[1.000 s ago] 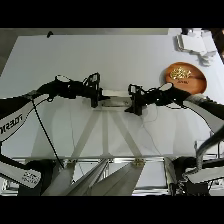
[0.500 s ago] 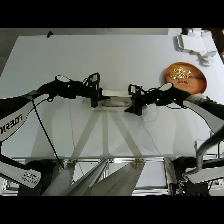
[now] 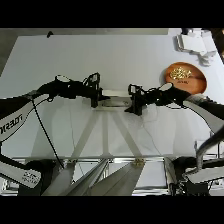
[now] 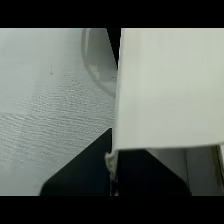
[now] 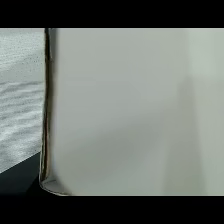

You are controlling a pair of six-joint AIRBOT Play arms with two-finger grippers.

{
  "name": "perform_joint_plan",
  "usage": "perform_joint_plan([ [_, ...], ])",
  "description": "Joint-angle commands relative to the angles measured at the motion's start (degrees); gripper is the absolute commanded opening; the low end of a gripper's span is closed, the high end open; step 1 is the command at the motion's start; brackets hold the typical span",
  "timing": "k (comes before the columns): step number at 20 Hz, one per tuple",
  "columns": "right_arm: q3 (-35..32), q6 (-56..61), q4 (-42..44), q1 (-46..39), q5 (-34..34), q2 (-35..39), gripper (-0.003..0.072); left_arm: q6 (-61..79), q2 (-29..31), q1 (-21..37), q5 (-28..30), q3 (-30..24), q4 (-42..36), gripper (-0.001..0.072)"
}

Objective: Fold the box and place the chain.

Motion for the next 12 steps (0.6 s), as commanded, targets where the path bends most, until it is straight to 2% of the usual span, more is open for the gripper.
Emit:
perform_joint_plan([
  [1,0.0,0.0,0.0,0.0,0.0,0.0,0.0543,0.1,0.0,0.1,0.0,0.0,0.3,0.0251],
  [2,0.0,0.0,0.0,0.0,0.0,0.0,0.0543,0.1,0.1,0.1,0.0,0.0,0.3,0.0309],
  [6,0.0,0.0,0.0,0.0,0.0,0.0,0.0543,-4.8,2.6,1.2,-0.9,0.0,3.7,0.0299],
  [12,0.0,0.0,0.0,0.0,0.0,0.0,0.0543,-19.6,12.5,8.7,-4.5,0.0,21.4,0.0299],
])
